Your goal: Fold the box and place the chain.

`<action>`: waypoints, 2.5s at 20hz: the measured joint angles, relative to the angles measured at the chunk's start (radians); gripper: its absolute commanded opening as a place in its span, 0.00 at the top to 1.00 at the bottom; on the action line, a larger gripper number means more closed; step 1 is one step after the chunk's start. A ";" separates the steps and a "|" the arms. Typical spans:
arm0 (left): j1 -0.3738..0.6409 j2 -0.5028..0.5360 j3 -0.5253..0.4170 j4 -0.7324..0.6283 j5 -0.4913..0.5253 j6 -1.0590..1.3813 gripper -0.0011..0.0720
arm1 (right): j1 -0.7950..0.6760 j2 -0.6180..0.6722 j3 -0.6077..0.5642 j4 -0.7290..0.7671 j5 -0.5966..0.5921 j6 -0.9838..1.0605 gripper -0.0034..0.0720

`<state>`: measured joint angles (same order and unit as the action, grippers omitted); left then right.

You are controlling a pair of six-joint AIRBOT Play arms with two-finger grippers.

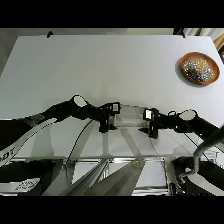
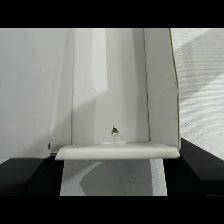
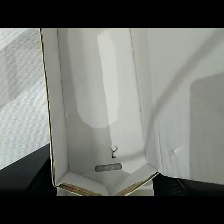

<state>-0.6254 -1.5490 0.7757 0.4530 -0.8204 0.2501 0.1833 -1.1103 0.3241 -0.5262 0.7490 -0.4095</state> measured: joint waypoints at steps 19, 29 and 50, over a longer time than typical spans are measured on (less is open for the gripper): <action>-0.001 0.000 -0.001 0.000 -0.004 0.000 0.80 | 0.000 0.103 0.000 -0.124 0.039 0.200 0.01; -0.001 0.000 -0.001 0.000 0.000 0.000 0.80 | 0.000 0.321 0.000 -0.508 0.098 0.552 0.02; -0.001 0.000 -0.001 0.000 0.000 -0.001 0.80 | 0.000 0.125 0.024 0.235 -0.184 0.725 0.94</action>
<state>-0.6262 -1.5490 0.7746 0.4526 -0.8204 0.2493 0.1833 -0.9855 0.3477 -0.2916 0.5652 0.3157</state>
